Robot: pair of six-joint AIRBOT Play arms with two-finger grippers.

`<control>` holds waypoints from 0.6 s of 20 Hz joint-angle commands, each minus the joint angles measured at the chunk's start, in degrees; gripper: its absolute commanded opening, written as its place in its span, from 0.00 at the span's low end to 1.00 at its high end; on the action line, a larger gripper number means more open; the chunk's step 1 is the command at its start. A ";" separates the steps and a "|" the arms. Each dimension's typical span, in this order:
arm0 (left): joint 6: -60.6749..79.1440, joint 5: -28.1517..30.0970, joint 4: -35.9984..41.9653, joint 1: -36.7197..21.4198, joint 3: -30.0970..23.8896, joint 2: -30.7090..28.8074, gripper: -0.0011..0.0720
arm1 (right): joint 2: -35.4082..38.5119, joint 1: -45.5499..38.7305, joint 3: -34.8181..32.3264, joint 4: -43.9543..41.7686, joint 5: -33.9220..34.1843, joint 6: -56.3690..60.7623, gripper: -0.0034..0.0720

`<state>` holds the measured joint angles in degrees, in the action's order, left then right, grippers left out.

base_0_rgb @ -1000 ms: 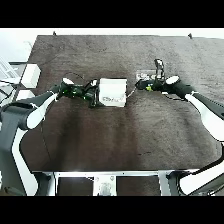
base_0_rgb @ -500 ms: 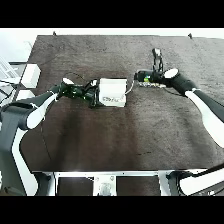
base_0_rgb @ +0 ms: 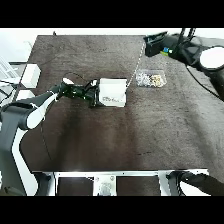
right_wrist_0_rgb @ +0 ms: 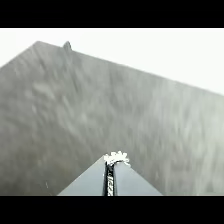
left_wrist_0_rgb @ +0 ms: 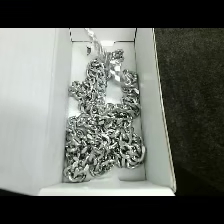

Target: Fold the box and place the chain.

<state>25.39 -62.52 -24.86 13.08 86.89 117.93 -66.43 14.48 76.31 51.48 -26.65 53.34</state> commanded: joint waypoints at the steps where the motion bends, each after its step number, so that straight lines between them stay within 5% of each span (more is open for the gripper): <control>1: 0.00 -0.02 -0.02 -0.02 -0.02 0.00 0.54 | 5.64 4.92 0.39 3.69 2.99 0.00 0.06; 12: 0.00 -0.04 -0.02 -0.02 -0.02 0.00 0.54 | 6.62 14.97 7.93 10.97 4.31 1.31 0.06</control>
<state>25.39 -62.54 -24.86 13.08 86.89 117.93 -59.90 27.83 83.48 61.39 -22.68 53.47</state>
